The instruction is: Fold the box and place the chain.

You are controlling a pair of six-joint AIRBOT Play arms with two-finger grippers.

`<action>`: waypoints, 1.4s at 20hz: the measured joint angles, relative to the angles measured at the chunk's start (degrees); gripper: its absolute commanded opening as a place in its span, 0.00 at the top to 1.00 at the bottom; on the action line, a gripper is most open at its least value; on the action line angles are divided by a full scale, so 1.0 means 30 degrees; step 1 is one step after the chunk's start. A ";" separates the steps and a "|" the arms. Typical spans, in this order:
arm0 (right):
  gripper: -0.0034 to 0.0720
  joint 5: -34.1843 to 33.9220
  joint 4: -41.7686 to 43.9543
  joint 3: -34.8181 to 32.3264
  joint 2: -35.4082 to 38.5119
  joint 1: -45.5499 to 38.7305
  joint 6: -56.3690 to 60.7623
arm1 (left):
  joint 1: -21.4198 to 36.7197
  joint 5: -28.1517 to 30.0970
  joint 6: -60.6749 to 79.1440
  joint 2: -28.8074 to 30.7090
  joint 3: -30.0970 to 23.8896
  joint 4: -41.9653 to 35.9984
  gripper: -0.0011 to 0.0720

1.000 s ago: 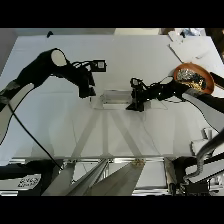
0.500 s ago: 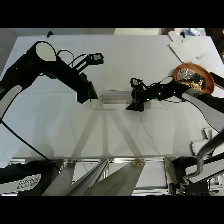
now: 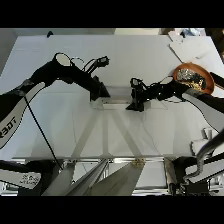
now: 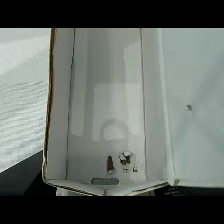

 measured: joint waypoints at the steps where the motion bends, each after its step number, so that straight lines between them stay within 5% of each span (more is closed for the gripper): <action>1: 0.27 0.0000 0.0000 0.0000 0.0000 0.0000 -0.0007 | 0.0204 0.0896 0.0109 -0.0189 0.0000 -0.0517 0.97; 5: 0.27 0.0000 0.0000 0.0000 0.0000 0.0000 0.0000 | 0.0852 0.3701 0.0262 -0.0750 0.0000 -0.2259 0.97; 12: 0.27 -0.0007 0.0007 0.0000 0.0000 -0.0007 0.0015 | 0.0874 0.4794 0.0240 -0.2550 0.0000 -0.3031 0.97; 18: 0.27 0.0029 -0.0029 0.0000 0.0000 0.0000 -0.0015 | 0.0918 0.3854 0.0175 -0.2681 0.0007 -0.3315 0.97; 25: 0.27 0.0007 -0.0007 0.0000 0.0000 0.0000 -0.0007 | 0.1894 0.0809 0.0168 0.0481 0.0000 -0.3096 0.95; 26: 0.27 0.0000 -0.0007 0.0000 0.0000 0.0000 -0.0007 | 0.2040 0.0342 0.0175 0.1144 0.0000 -0.2608 0.78; 28: 0.27 0.0007 -0.0007 0.0000 0.0000 0.0000 -0.0007 | 0.2127 -0.0226 0.0168 0.2375 0.0007 -0.1042 0.18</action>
